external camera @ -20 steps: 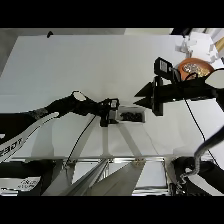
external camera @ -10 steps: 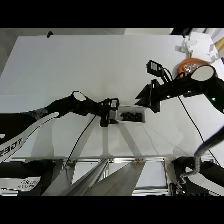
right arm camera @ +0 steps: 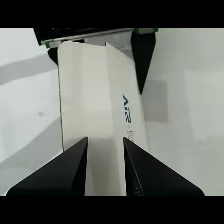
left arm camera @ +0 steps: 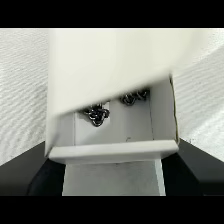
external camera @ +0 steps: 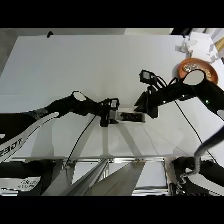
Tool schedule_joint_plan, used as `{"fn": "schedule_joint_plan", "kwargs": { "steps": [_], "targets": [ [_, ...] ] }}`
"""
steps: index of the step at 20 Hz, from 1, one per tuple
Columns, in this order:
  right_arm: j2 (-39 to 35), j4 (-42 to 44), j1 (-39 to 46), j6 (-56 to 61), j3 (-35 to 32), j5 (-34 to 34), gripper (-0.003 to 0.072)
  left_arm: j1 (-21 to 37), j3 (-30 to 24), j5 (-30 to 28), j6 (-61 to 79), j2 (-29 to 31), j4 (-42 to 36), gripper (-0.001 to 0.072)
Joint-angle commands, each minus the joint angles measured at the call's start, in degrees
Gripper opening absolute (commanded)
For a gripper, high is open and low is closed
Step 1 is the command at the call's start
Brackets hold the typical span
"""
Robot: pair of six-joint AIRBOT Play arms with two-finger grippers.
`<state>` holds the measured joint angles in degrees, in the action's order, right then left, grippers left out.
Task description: Fold the box and place the chain.
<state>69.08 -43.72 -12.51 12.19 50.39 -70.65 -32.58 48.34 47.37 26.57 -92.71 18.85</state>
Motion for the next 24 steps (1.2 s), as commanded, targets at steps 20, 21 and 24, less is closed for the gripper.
{"fn": "schedule_joint_plan", "kwargs": {
  "steps": [20,21,24],
  "targets": [
    [-3.2,-17.8,-11.1,8.1,-2.5,5.8,0.0373,0.0,0.0,0.0,0.0,0.0,0.0,0.0072],
    [-4.2,-17.7,-11.7,7.4,-2.8,5.9,0.0373,0.0,0.0,0.0,0.0,0.0,0.0,0.0072],
    [-7.3,-18.6,-13.2,6.8,-6.1,10.2,0.0373,0.0,0.0,0.0,0.0,0.0,0.0,0.0072]
  ]
}}
